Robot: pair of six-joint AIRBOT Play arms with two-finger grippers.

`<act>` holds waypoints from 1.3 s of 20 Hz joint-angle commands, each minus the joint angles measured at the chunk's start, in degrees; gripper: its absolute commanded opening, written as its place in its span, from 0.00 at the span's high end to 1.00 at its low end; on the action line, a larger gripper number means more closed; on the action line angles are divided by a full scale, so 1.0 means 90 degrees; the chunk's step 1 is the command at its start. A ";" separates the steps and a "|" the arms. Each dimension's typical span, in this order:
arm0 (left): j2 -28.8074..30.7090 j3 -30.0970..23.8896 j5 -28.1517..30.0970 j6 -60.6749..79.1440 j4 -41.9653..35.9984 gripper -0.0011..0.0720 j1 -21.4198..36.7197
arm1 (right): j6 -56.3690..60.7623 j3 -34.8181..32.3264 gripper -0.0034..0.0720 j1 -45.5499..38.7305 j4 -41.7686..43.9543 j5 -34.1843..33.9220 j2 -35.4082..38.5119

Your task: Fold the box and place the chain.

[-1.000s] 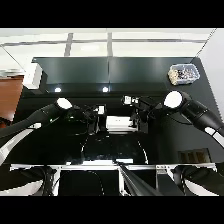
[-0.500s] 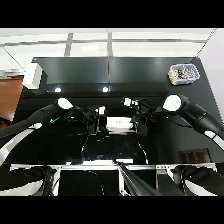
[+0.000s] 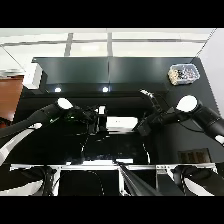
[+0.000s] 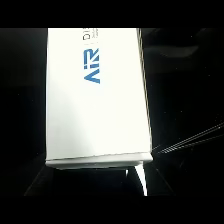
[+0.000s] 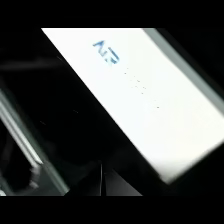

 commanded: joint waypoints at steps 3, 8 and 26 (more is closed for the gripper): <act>-0.0002 0.0002 0.0000 0.0000 0.0002 0.61 0.0002 | 0.0243 -0.0714 0.95 -0.0039 0.2198 -0.1073 -0.0379; -0.0002 0.0002 0.0000 0.0000 0.0002 0.61 0.0002 | 0.0250 -0.0726 0.95 -0.0039 0.2042 -0.1430 -0.0937; 0.0279 0.0002 0.0000 -0.0418 0.0027 0.00 0.0214 | 0.0777 -0.0168 0.94 -0.2931 -0.0605 0.1559 0.1190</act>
